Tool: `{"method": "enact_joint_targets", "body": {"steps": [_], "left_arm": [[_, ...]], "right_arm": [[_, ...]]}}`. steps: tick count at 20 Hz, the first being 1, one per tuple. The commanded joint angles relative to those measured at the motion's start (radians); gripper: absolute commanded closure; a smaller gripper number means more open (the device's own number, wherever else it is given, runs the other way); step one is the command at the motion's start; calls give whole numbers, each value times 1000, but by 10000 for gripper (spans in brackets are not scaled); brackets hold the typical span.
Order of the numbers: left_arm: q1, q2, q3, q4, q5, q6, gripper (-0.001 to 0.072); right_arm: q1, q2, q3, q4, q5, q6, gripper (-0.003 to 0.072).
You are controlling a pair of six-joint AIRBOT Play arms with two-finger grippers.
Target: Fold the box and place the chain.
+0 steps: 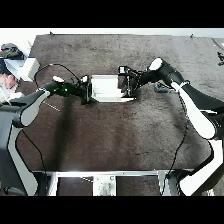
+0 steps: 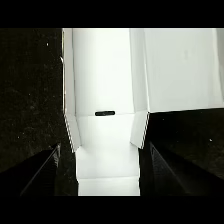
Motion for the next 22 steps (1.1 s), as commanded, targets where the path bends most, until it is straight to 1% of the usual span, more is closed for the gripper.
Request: {"method": "enact_joint_targets", "body": {"steps": [1,6,9,10,11,12,13,14,18,19,22], "left_arm": [[0,0,0,0,-5,-1,305],[0,0,0,0,-6,-1,305],[0,0,0,0,-6,-4,305],[0,0,0,0,-6,-6,305],[0,0,0,0,-6,-6,304],[0,0,0,0,-6,-6,305],[0,0,0,0,-6,-6,304],[0,0,0,0,-6,-6,305],[0,0,0,0,-6,-6,305],[0,0,0,0,-6,-6,305],[0,0,0,0,-6,-6,305]], "right_arm": [[1,-27,0,16,4,1,86],[6,-64,0,19,-14,-25,86],[21,-72,0,20,-58,-52,90],[26,-72,0,20,-64,-56,109],[28,-72,0,19,-64,-82,232],[28,-72,0,26,-68,-90,255],[28,-72,0,26,-73,-90,260],[28,-72,0,27,-76,-97,358],[30,-72,0,62,-79,-105,365],[31,-74,0,75,-85,-113,458],[38,-86,0,94,-117,-112,460]]}}
